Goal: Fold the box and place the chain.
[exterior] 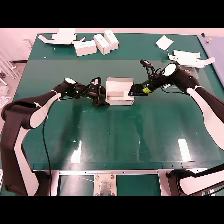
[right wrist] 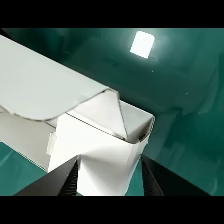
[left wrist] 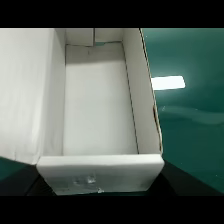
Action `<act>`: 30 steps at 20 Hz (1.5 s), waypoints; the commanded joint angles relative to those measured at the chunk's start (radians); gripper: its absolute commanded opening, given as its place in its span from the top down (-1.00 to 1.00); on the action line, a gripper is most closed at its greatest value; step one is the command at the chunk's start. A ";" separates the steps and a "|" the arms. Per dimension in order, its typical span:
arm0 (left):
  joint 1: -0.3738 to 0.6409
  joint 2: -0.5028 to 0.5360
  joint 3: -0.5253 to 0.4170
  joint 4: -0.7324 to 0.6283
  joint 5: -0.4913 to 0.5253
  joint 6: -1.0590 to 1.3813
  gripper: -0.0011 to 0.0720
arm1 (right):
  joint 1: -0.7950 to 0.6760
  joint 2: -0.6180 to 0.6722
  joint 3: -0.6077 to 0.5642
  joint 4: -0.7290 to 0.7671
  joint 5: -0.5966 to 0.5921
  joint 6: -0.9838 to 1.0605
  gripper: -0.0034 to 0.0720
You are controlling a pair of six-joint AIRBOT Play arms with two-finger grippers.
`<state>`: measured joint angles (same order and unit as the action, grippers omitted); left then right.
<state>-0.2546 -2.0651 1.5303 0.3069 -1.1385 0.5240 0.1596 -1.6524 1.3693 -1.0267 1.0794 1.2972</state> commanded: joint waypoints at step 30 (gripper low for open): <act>0.001 0.001 0.001 0.000 -0.006 0.000 -0.42 | 0.168 -0.050 0.036 -0.285 -0.084 0.502 -0.03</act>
<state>-0.2531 -2.0651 1.5303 0.3065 -1.1427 0.5232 0.3191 -1.6905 1.3876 -1.2690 1.0054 1.7481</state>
